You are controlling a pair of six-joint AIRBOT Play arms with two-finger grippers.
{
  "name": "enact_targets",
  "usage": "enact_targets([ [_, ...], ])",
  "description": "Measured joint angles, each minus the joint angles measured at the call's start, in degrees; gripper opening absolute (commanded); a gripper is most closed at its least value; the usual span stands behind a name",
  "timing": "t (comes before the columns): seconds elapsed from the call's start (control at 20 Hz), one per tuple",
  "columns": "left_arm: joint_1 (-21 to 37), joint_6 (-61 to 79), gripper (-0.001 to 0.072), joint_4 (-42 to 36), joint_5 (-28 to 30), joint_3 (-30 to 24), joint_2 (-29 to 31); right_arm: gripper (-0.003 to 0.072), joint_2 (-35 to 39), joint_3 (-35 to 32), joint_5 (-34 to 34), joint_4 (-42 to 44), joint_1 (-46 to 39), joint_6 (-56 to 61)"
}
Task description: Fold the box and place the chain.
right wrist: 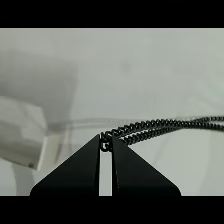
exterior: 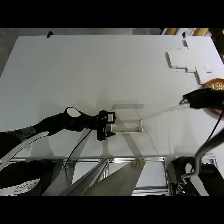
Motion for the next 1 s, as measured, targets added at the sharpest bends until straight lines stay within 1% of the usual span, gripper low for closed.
enact_targets([
  [0.2,0.00,0.00,0.0254,0.00,0.02,0.00,0.00,0.0021,1.44,0.00,1.64,1.03,10.45,0.61],
  [0.4,0.00,0.00,0.0254,0.00,0.00,0.00,0.00,0.0021,1.84,-0.02,0.15,1.68,18.27,2.49],
  [0.7,0.00,0.00,0.0254,0.00,0.00,0.00,0.00,0.0021,1.01,-2.51,-5.88,4.02,28.65,4.44],
  [1.0,0.00,0.02,0.0254,0.00,0.00,0.00,0.00,0.0021,-3.28,-5.01,-13.27,4.52,38.77,4.79],
])
